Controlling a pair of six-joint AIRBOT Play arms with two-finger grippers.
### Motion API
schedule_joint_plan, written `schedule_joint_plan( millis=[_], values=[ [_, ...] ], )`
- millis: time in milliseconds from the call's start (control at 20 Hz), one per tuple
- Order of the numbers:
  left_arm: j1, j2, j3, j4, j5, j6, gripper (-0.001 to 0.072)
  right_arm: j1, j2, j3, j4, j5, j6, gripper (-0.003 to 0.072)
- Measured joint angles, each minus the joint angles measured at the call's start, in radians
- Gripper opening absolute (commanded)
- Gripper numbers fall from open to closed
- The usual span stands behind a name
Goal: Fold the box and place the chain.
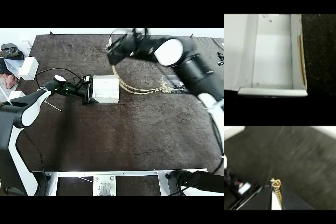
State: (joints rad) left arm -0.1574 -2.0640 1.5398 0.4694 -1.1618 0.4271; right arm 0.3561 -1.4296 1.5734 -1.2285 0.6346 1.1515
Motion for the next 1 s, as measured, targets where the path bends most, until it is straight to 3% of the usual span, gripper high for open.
schedule_joint_plan(
  millis=[150,200,250,300,350,400,650,1000],
  values=[
    [0.0,0.0,0.0,0.0,0.0,0.0,0.0347,0.008,-0.065,-0.062,0.061,-0.033,-0.002,-0.0013],
    [0.0,0.0,0.0,0.0,0.0,0.0,0.0347,0.01,-0.084,-0.082,0.08,-0.041,-0.005,0.0087],
    [0.0,0.0,0.0,0.0,0.0,0.0,0.0347,0.01,-0.1,-0.099,0.097,-0.048,-0.005,0.0344],
    [0.0,0.0,0.0,0.0,0.0,0.0,0.0347,0.01,-0.112,-0.114,0.108,-0.053,-0.005,0.0356],
    [0.0,0.0,0.0,0.0,0.0,0.0,0.0347,0.006,-0.12,-0.126,0.114,-0.056,-0.008,0.0247],
    [0.0,0.0,0.0,0.0,0.0,0.0,0.0347,-0.002,-0.124,-0.136,0.119,-0.055,-0.008,0.0231],
    [0.0,0.0,0.0,0.0,0.0,0.0,0.0347,-0.128,-0.047,-0.211,0.13,0.044,0.01,0.0231],
    [0.0,0.0,0.0,0.0,0.0,0.0,0.0347,-0.453,0.252,-0.607,0.133,-0.02,0.1,0.0234]
  ],
)
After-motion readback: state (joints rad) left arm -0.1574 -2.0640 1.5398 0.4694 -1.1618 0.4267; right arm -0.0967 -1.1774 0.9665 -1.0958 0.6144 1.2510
